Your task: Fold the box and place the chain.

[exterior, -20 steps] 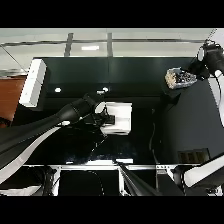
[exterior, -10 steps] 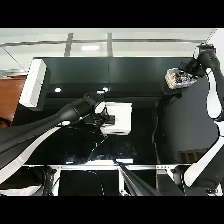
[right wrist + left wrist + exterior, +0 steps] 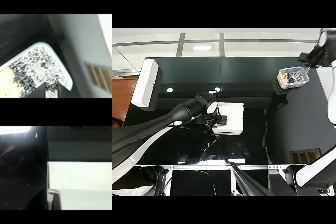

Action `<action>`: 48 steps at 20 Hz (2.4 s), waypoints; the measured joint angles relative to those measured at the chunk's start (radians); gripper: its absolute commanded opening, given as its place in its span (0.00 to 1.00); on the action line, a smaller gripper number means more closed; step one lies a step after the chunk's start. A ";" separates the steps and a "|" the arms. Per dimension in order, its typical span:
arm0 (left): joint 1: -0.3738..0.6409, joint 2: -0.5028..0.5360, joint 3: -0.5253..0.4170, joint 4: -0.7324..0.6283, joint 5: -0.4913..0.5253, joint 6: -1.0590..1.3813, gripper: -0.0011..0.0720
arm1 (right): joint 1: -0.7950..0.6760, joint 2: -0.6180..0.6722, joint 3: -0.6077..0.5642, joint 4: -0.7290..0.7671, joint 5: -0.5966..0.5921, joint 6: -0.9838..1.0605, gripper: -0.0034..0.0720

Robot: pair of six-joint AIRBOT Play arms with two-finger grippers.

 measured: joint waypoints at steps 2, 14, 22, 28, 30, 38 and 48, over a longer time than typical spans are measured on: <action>0.000 0.000 0.000 0.000 -0.002 0.000 0.05 | 0.002 0.095 0.002 0.020 -0.002 -0.036 0.07; 0.000 0.000 0.000 0.000 -0.008 0.000 0.05 | 0.099 0.694 -0.073 0.293 0.091 -0.174 0.07; 0.000 0.000 0.000 0.000 -0.010 0.000 0.05 | 0.244 0.930 -0.269 0.606 0.230 -0.219 0.07; 0.000 0.000 0.000 0.000 -0.012 0.000 0.05 | 0.421 0.951 -0.485 0.790 0.171 -0.229 0.07; 0.000 0.000 0.000 0.000 -0.013 0.000 0.05 | 0.480 0.953 -0.589 0.821 0.114 -0.230 0.07; 0.000 0.000 0.000 0.000 -0.017 0.000 0.05 | 0.600 0.954 -0.971 0.954 -0.143 -0.252 0.07; 0.000 0.000 0.000 0.000 -0.016 0.000 0.05 | 0.639 0.953 -1.194 0.994 -0.348 -0.236 0.07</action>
